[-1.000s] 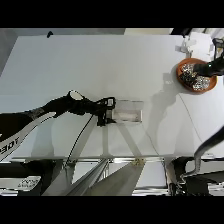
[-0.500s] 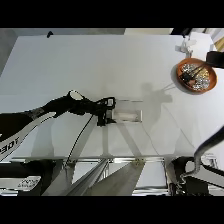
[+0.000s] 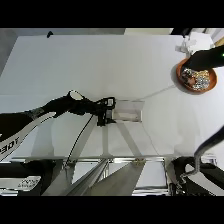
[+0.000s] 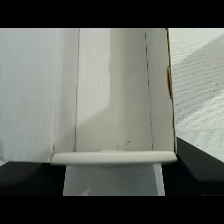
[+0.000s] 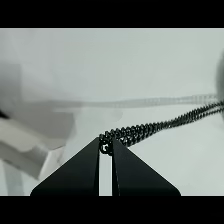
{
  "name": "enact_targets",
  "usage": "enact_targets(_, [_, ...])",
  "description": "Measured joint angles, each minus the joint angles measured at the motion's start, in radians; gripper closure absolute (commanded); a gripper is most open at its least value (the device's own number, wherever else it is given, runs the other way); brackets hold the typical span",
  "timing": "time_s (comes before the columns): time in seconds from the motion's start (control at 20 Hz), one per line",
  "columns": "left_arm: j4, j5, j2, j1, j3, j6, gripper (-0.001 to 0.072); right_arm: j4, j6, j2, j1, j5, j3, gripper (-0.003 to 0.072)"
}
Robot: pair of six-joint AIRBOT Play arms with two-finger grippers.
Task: Fold the box and place the chain.
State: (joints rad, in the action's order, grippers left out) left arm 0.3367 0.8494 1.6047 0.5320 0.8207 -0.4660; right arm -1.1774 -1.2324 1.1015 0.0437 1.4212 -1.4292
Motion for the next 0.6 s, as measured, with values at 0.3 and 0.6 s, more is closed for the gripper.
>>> enact_targets(0.3, [0.0,0.0,0.0,0.0,0.0,0.0,0.0699,0.003,0.001,-0.074,-0.162,0.093,0.0,0.0668])
enact_targets(0.6, [0.0,0.0,0.0,0.0,0.0,0.0,0.0699,0.013,0.0,-0.188,-0.211,0.171,0.002,0.0668])
